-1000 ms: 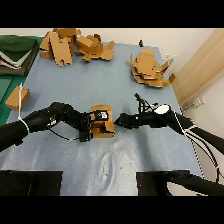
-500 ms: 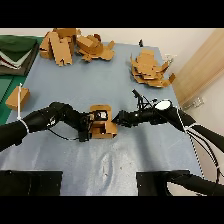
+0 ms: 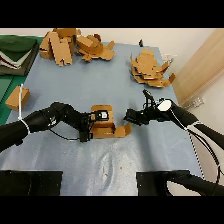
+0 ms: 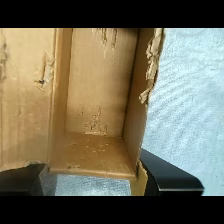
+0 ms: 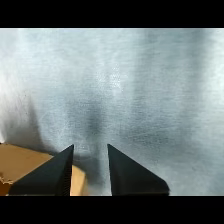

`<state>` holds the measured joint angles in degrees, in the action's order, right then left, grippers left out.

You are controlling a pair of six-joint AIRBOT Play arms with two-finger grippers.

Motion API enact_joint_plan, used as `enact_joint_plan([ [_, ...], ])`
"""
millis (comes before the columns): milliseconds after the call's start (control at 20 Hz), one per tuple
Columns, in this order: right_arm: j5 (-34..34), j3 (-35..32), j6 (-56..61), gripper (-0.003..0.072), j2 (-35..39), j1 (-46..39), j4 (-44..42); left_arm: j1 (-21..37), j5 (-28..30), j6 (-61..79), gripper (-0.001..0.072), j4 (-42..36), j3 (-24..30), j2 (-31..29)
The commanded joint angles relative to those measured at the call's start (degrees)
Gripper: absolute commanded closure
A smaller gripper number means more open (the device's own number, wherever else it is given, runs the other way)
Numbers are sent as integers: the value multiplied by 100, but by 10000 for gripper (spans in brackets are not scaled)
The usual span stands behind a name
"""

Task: Fold the box.

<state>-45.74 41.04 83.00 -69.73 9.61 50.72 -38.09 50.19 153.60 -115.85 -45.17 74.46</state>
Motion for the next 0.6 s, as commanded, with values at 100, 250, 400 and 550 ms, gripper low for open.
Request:
enact_joint_plan([
  [100, -584, 31, 282, 358, 107, -48, 358, 7, 20, -4, 535, 7, -2, -4],
  [250, -162, 35, 1154, 447, 201, -162, 1515, 7, 22, -4, 535, 7, -2, -4],
  [400, -223, 37, 1751, 448, 269, -654, 2216, 7, 22, -4, 535, 9, -2, -4],
  [550, -509, -208, 1690, 454, 267, -798, 2100, 7, 22, -4, 535, 7, -2, -4],
])
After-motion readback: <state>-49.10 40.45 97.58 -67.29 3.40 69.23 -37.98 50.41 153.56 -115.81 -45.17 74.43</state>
